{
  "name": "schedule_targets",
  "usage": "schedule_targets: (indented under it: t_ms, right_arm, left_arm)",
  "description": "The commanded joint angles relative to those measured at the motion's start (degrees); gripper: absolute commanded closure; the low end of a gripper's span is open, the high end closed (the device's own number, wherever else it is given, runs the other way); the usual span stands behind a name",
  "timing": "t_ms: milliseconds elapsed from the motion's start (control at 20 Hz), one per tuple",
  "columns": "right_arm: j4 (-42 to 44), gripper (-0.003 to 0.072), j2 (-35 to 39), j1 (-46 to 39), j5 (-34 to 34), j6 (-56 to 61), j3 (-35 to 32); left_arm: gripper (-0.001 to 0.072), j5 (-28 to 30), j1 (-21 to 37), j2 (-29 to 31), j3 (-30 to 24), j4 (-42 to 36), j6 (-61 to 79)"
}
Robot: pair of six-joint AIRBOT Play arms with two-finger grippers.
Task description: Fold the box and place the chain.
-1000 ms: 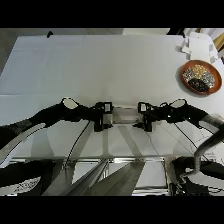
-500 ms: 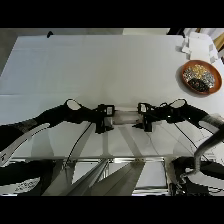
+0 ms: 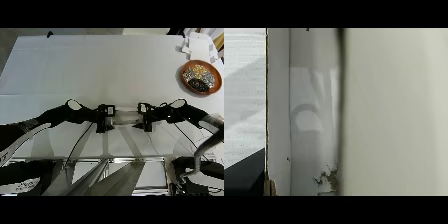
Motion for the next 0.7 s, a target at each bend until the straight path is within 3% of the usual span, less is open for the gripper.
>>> schedule_targets:
  t_ms: [0, 100, 650]
  right_arm:
    - [0.1, 0.0390, 0.0, 0.0, 0.0, 0.0, 0.0]
    - [0.1, 0.0390, 0.0, 0.0, 0.0, 0.0, 0.0]
    - [0.1, 0.0390, 0.0, 0.0, 0.0, 0.0, 0.0]
  left_arm:
    - [0.0358, 0.4, 0.0, 0.0, 0.0, -0.2, 0.0]
    - [0.0453, 0.4, 0.0, 0.0, 0.0, -0.3, 0.0]
    - [0.0439, 0.6, -0.1, 0.0, 0.0, -0.2, -0.2]
